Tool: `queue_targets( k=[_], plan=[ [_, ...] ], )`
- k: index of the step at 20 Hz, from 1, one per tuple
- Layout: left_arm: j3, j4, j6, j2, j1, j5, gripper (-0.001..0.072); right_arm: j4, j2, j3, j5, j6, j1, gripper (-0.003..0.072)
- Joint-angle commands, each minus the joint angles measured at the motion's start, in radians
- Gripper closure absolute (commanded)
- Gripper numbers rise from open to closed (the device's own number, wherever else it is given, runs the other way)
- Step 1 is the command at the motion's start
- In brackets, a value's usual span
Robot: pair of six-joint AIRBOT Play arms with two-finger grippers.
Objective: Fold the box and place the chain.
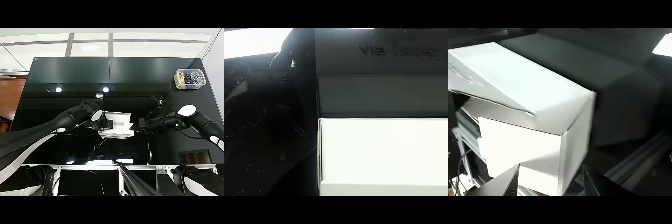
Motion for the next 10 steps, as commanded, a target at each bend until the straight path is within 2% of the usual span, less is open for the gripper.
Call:
queue_targets(
  k=[1,6,8,10],
  plan=[
    [0.0,0.0,0.0,0.001,0.0,0.0,0.0679,-0.092,0.0,0.062,-0.077,0.151,0.096,0.0244],
    [0.0,-0.005,0.0,0.001,0.0,0.0,0.0678,-0.347,-0.001,0.175,-0.119,0.45,0.223,0.0247],
    [0.0,-0.005,0.0,0.001,0.0,0.0,0.0678,-0.463,-0.001,0.2,-0.116,0.559,0.258,0.0326],
    [0.0,-0.005,0.0,0.001,0.0,0.0,0.0679,-0.545,-0.001,0.217,-0.116,0.626,0.293,0.0334]
  ],
)
